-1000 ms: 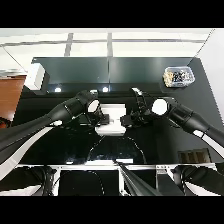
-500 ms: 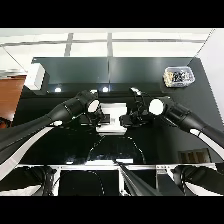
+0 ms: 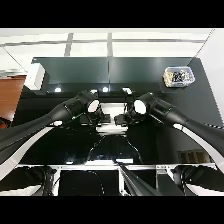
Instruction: Fold the box and place the chain.
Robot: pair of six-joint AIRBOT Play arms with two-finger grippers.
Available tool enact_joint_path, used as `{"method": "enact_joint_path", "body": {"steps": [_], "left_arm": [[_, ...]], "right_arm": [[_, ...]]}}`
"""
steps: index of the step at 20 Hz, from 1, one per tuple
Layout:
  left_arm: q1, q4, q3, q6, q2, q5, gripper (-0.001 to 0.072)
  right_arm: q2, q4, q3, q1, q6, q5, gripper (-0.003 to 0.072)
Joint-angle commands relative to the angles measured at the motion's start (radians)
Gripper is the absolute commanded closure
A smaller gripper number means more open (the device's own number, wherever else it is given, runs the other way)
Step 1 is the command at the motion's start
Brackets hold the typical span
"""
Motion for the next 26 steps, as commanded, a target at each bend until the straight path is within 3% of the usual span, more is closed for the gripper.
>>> {"method": "enact_joint_path", "body": {"steps": [1,7,14,16,18,19,21,25,26], "left_arm": [[0.000,0.002,0.001,0.002,0.000,-0.001,0.0686],[0.000,0.005,0.001,0.002,0.000,-0.001,0.0686],[0.000,0.002,0.001,0.002,0.000,-0.002,0.0686],[0.000,0.002,0.001,0.002,0.000,-0.002,0.0686],[0.000,0.002,0.001,0.002,0.000,-0.002,0.0686],[0.000,0.003,0.001,0.002,0.000,-0.002,0.0686],[0.000,0.002,0.001,0.002,0.000,-0.001,0.0686],[0.000,0.002,0.001,0.002,0.000,0.001,0.0686],[0.000,0.003,0.001,0.002,0.000,0.002,0.0686]], "right_arm": [[-0.044,-0.050,0.055,0.018,0.098,0.048,0.0369],[-0.087,-0.050,0.079,0.018,0.140,0.143,0.0369],[-0.095,-0.046,0.080,0.003,0.198,0.163,0.0373],[-0.095,-0.046,0.080,0.002,0.198,0.153,0.0490],[-0.095,-0.045,0.080,0.004,0.187,0.140,0.0491],[-0.095,-0.045,0.080,0.004,0.186,0.140,0.0599],[-0.095,-0.045,0.080,0.004,0.184,0.140,0.0670],[-0.095,-0.035,0.081,0.004,0.185,0.145,0.0649],[-0.095,-0.023,0.084,0.003,0.184,0.149,0.0448]]}}
